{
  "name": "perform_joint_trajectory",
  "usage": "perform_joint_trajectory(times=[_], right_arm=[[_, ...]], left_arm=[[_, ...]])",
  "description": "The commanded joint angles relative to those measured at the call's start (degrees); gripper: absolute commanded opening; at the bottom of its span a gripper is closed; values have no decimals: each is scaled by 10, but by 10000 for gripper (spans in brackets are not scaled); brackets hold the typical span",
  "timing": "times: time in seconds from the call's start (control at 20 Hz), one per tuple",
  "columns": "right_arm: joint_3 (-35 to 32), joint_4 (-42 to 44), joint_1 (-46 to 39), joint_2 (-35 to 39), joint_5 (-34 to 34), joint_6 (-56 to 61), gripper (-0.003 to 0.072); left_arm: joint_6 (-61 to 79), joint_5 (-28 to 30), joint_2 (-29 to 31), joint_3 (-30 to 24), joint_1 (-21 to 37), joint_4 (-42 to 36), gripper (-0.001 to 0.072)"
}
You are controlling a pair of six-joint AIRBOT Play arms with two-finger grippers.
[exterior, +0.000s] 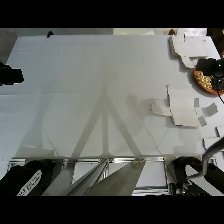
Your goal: Fold the box and place the chain.
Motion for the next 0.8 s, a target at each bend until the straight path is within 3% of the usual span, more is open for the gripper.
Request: perform_joint_trajectory(times=[0.0, 0.15, 0.35, 0.4, 0.75], right_arm=[[0, -1, 0, 0, 0, 0, 212], [0, -19, 0, 2, 6, -62, 341], [10, -120, -9, 10, 55, -78, 348], [10, -138, -25, 10, 69, -79, 432], [10, -49, -199, -23, 147, -233, 480]], left_arm=[[0, 0, 0, 0, 0, 0, 152], [0, -1, 0, 0, 0, -2, 152], [0, 0, 0, 0, 0, -2, 152], [0, 0, 0, 0, 0, -2, 152], [0, 0, 0, 0, 0, -2, 152]])
